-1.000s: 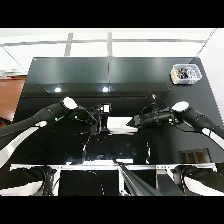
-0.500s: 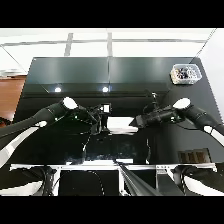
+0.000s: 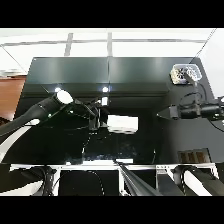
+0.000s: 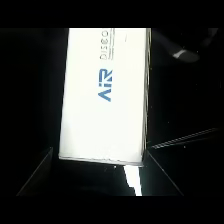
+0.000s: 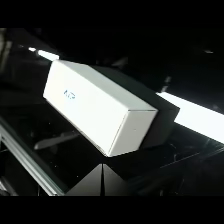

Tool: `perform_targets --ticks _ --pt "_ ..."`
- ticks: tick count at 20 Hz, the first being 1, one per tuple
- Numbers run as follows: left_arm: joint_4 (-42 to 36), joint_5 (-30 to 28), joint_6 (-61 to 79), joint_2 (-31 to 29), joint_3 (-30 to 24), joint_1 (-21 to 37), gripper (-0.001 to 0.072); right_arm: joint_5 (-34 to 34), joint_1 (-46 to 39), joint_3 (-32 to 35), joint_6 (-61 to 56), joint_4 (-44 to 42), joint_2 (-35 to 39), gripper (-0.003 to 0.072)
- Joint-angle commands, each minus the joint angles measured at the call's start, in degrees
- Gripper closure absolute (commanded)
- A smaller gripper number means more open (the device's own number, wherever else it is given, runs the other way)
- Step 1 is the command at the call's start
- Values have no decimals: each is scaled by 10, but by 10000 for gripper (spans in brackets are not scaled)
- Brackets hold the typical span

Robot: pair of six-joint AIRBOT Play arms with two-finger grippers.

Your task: Fold the box and place the chain.

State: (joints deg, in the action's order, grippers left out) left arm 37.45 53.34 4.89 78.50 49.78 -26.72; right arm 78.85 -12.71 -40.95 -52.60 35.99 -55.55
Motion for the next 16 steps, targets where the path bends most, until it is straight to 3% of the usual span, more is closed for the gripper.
perform_targets --ticks 1,3,8,12,16 --pt "-62 9 -17 -24 24 -7 0 3 -38 -1 -9 23 25 673" --pt "-120 -14 -17 -12 41 -36 2 -12 -31 0 -8 15 25 673" --pt "-124 -22 -21 84 104 -106 2 -20 -23 0 -8 16 25 673" --pt "-102 -28 -71 127 122 -107 2 -20 -23 0 -8 16 25 673" --pt "-94 -15 -84 132 122 -108 3 -26 -23 0 -8 16 25 672"
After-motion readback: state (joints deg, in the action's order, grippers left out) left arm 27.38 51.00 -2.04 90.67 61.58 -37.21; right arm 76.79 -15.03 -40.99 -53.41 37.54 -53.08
